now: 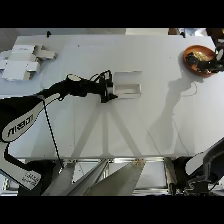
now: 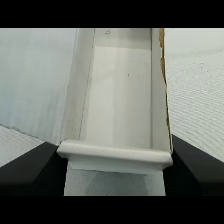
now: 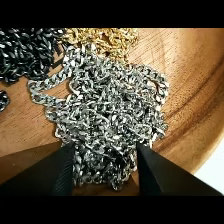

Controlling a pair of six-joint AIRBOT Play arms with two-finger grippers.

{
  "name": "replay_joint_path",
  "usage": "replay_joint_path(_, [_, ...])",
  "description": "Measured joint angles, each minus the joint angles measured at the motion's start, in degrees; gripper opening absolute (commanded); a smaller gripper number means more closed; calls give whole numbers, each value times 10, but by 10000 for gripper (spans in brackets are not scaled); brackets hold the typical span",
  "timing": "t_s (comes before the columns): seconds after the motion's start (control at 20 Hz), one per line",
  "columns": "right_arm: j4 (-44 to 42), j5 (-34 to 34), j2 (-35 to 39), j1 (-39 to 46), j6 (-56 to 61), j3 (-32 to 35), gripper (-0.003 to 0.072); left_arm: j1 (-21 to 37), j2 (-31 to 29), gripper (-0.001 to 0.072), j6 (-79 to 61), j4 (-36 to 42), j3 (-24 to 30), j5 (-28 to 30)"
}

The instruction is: Fold the box and place the chain.

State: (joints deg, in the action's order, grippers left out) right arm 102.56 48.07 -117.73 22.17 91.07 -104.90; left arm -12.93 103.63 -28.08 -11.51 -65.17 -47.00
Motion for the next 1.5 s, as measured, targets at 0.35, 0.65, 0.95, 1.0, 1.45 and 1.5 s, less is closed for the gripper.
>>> replay_joint_path(0.35, [19,-4,-19,0,7,-3,13,0,0,380,0,0,0,0])
replay_joint_path(0.65, [9,15,40,0,18,-3,13,0,0,380,0,0,0,0])
replay_joint_path(0.95, [-20,63,138,-2,4,-2,13,0,0,380,0,0,0,0])
replay_joint_path(1.0, [-22,68,158,-3,-4,1,13,0,0,380,0,0,0,0])
replay_joint_path(1.45, [-68,149,306,-44,-76,135,13,0,0,380,0,0,0,0])
replay_joint_path(1.5, [-71,159,323,-55,-85,162,13,0,0,380,0,0,0,0])
